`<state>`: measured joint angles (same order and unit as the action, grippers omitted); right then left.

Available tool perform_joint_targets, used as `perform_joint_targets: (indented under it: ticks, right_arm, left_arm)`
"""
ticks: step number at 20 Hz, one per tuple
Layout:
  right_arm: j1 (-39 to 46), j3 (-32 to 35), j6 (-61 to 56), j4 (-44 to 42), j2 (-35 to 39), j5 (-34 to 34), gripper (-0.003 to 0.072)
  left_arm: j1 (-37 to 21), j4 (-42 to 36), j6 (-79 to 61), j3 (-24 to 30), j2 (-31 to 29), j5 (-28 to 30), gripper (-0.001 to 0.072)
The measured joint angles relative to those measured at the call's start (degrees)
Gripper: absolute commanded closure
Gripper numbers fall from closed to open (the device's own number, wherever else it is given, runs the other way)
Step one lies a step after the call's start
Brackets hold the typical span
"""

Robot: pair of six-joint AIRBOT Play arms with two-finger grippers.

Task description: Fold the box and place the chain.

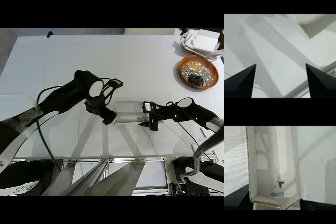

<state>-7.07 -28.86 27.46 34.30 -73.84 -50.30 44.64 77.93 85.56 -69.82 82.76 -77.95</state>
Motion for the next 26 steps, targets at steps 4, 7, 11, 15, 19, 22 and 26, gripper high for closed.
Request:
perform_joint_targets:
  ticks: [4,7,11,15,19,22,26]
  right_arm:
    - [0.0,0.0,0.0,0.0,0.0,0.0,0.0365]
    - [0.0,0.0,0.0,0.0,0.0,0.0,0.0365]
    - [0.0,0.0,0.0,0.0,0.0,0.0,0.0365]
    - [0.0,0.0,0.0,0.0,0.0,0.0,0.0365]
    - [0.0,0.0,0.0,0.0,0.0,0.0,0.0365]
    - [0.0,0.0,0.0,0.0,0.0,0.0,0.0365]
    - [0.0,0.0,0.0,0.1,0.0,-0.1,0.0365]
  left_arm:
    - [-3.4,-5.9,-31.3,13.2,-6.1,15.3,0.0008]
    - [-8.6,-20.6,-58.1,19.7,-6.2,23.9,0.0002]
    - [-13.3,-36.6,-85.0,22.8,-2.6,27.6,-0.0002]
    - [-14.2,-41.9,-95.7,23.6,1.1,28.5,-0.0002]
    - [-13.1,-43.4,-100.7,23.8,3.1,29.1,-0.0002]
    - [-12.2,-45.1,-102.3,23.8,3.8,29.5,-0.0001]
    - [-11.2,-47.2,-103.1,23.8,4.1,30.2,-0.0002]
